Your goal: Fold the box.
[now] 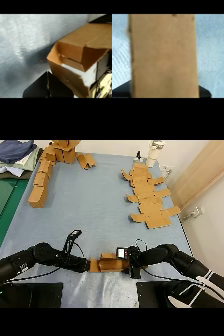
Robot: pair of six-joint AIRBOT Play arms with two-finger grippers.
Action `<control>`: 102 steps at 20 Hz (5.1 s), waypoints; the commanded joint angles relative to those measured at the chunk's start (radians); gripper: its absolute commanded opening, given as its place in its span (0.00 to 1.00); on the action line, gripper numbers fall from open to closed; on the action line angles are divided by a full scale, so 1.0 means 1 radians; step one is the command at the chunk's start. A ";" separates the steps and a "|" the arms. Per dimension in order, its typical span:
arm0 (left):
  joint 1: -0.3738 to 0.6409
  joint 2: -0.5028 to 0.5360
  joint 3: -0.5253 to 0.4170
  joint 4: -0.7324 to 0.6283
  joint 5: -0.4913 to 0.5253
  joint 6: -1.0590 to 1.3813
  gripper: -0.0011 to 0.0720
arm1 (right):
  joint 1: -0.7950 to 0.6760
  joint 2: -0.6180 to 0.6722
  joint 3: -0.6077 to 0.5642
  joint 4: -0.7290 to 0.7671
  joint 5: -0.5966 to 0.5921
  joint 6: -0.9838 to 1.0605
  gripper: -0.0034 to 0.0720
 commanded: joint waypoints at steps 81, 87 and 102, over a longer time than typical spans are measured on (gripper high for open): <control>-0.386 -0.344 0.496 0.661 -0.132 -1.062 0.74 | 0.000 0.001 0.000 0.000 0.000 0.000 0.72; -0.399 -0.341 0.515 0.725 -0.193 -1.147 0.74 | 0.000 0.001 0.000 0.000 0.000 0.000 0.72; -0.508 -0.526 0.692 0.858 -0.310 -1.276 0.73 | 0.000 0.001 0.000 0.000 0.000 0.000 0.72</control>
